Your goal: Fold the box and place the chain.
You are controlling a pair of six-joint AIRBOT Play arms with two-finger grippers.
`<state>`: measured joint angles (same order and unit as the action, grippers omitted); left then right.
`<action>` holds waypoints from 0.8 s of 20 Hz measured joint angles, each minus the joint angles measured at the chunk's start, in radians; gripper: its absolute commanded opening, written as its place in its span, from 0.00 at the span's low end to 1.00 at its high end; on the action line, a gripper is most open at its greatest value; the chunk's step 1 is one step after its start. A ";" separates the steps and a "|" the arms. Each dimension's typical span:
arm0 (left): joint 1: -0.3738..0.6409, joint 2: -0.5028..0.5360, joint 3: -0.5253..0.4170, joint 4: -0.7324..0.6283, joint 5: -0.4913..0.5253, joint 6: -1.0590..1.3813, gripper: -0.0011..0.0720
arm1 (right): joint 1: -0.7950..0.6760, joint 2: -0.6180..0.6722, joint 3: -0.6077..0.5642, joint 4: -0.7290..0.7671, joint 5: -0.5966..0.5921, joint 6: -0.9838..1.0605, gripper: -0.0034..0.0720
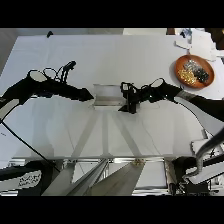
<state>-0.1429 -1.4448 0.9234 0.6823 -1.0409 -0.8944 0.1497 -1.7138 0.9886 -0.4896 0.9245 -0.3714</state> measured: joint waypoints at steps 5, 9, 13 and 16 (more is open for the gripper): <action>-0.028 -0.038 0.000 -0.044 -0.011 -0.007 0.75 | 0.000 0.000 0.000 0.000 0.000 0.000 0.53; -0.054 -0.069 0.000 -0.137 0.014 0.008 0.74 | 0.000 0.000 0.000 0.000 0.000 0.000 0.53; -0.077 -0.084 0.000 -0.158 0.055 0.010 0.74 | 0.000 0.000 0.000 0.000 0.001 0.003 0.53; -0.096 -0.090 -0.001 -0.099 0.085 -0.019 0.74 | 0.000 0.000 0.000 -0.001 0.001 -0.002 0.53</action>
